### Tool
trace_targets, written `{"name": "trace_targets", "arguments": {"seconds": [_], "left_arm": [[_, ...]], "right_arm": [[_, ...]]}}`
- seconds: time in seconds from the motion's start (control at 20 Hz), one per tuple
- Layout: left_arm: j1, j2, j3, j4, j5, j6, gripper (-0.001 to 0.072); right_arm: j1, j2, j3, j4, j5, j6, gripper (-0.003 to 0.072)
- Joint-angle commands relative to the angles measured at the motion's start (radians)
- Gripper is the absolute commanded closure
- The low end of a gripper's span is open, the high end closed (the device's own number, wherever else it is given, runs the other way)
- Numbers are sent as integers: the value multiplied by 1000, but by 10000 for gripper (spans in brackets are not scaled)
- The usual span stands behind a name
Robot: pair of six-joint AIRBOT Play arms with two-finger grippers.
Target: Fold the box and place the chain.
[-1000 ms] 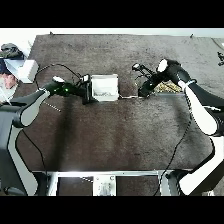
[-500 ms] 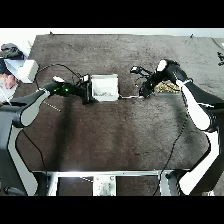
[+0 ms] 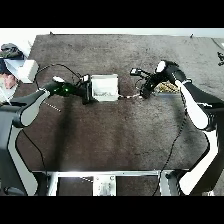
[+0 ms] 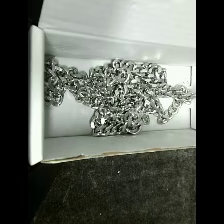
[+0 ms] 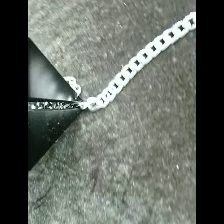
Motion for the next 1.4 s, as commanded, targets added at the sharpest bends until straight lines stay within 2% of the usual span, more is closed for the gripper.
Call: {"name": "trace_targets", "arguments": {"seconds": [0.0,0.2,0.35,0.5,0.7,0.85,0.95,1.1,1.2,1.35], "left_arm": [[0,1,0,0,0,0,243],[0,1,0,0,0,0,243],[0,1,0,0,0,0,243],[0,1,0,0,0,0,244],[0,1,0,0,0,0,244],[0,1,0,0,0,0,243],[0,1,0,0,0,0,244],[0,1,0,0,0,0,244],[0,1,0,0,0,0,243],[0,1,0,0,0,0,244]], "right_arm": [[5,33,27,29,26,-18,703],[28,206,75,151,22,-17,703],[53,342,63,240,-7,24,703],[88,357,36,212,-23,21,703],[159,402,101,411,-131,20,704],[262,444,110,412,-320,21,703],[324,434,110,401,-396,36,704],[383,378,109,386,-397,66,703],[402,330,107,316,-385,119,703],[401,283,102,177,-281,222,703]]}}
